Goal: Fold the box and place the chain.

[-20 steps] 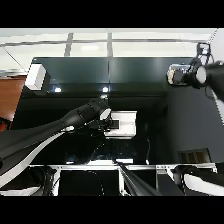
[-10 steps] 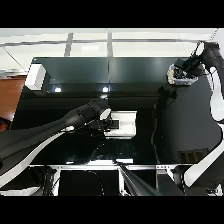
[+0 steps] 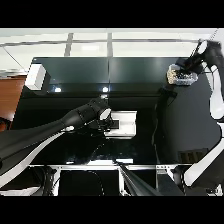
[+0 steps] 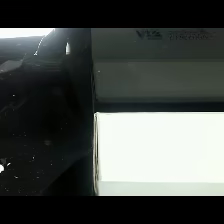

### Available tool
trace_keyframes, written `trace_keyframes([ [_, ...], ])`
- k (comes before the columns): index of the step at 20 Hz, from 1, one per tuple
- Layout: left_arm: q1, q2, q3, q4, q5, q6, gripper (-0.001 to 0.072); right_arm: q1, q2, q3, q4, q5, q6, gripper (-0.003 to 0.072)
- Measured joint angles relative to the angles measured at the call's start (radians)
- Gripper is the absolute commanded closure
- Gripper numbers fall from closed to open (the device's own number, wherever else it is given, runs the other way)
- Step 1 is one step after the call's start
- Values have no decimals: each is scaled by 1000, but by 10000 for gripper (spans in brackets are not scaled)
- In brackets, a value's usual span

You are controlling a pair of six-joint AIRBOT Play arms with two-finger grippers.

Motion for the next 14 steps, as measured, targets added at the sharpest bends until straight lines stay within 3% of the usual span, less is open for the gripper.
trace_keyframes([
  [3,0,0,0,0,0,0,685,-3,121,3,11,46,-105,674],
  [8,0,0,0,0,0,0,685,-7,359,-5,152,101,-214,674],
  [14,0,0,0,0,0,0,685,29,682,-157,308,135,-282,674],
])
